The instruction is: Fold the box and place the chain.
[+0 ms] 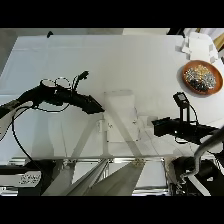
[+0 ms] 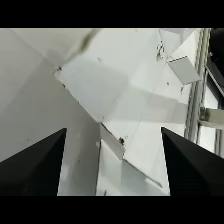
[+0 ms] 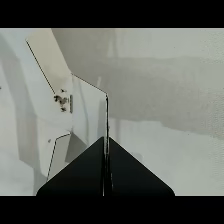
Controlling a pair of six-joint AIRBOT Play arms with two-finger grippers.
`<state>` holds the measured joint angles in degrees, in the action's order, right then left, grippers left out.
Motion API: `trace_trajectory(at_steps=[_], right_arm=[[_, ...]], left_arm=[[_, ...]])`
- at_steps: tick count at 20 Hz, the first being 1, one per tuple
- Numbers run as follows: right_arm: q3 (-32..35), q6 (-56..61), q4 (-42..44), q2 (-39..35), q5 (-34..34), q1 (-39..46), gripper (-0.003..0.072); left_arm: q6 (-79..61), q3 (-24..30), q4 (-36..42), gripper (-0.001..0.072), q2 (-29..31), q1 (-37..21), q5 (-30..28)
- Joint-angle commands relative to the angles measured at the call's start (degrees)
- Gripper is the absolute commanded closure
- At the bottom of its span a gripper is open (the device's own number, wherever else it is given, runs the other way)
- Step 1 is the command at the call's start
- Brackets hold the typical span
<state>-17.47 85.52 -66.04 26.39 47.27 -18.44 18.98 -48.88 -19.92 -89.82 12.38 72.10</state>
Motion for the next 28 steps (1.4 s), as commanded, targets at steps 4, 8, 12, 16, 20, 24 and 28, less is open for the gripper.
trace_trajectory(at_steps=[4, 8, 12, 16, 20, 24, 28], right_arm=[[0.0, 0.0, 0.1, -0.1, 0.1, -0.1, 0.0669], [0.0, 0.0, 0.0, -0.1, 0.0, -0.1, 0.0669], [0.0, 0.0, 0.0, -0.1, 0.1, -0.1, 0.0669], [0.0, 0.0, 0.0, -0.1, 0.1, -0.1, 0.0669], [0.0, 0.0, 0.2, -0.1, 0.1, -0.1, 0.0669], [0.0, 0.0, 2.7, -0.1, 0.1, -0.1, 0.0485], [-3.5, -0.1, 3.4, -0.2, 4.8, 0.0, 0.0452]], left_arm=[[-4.5, 0.0, 6.2, 0.0073, -4.9, 6.9, -3.0], [-7.5, 0.0, 10.2, 0.0107, -6.9, 8.2, -2.9], [-7.5, 0.0, 6.1, 0.0317, -6.9, 7.9, -0.7], [-7.7, 0.0, 5.3, 0.0592, -6.6, 6.9, -0.7], [-12.5, -0.1, 5.3, 0.0705, -5.6, 6.4, -1.0], [-13.9, -1.4, 5.3, 0.0706, -3.0, 6.5, -0.6], [-19.3, -1.6, 4.2, 0.0706, 1.7, 6.7, -0.5]])
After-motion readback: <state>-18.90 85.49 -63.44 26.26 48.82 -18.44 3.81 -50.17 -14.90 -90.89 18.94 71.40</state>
